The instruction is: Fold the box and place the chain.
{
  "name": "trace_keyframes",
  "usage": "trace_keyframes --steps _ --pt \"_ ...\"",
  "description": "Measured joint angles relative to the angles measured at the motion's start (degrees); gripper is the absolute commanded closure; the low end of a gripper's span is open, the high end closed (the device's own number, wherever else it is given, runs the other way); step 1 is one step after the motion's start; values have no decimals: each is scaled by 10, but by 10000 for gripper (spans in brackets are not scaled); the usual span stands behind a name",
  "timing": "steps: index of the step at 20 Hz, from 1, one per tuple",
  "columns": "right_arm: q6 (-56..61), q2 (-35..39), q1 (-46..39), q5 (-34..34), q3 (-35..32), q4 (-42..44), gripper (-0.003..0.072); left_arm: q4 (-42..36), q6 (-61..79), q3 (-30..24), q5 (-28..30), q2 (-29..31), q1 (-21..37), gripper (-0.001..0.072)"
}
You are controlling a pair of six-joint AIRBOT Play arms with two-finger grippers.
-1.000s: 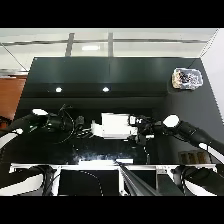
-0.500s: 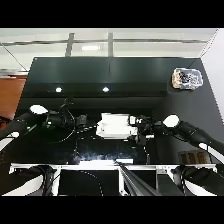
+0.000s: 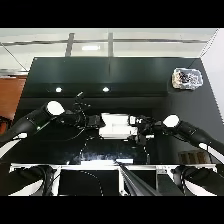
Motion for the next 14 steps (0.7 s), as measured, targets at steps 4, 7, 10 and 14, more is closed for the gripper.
trace_keyframes --steps 4,7,10,14 --pt "0 0 0 0 0 0 208 42 -57 12 13 0 -30 4" --pt "0 0 0 0 0 0 208 60 -84 15 26 -1 -47 4" --pt "0 0 0 0 0 0 208 91 -120 18 43 -4 -69 4" --pt "0 0 0 0 0 0 208 141 -169 28 56 -10 -88 5"
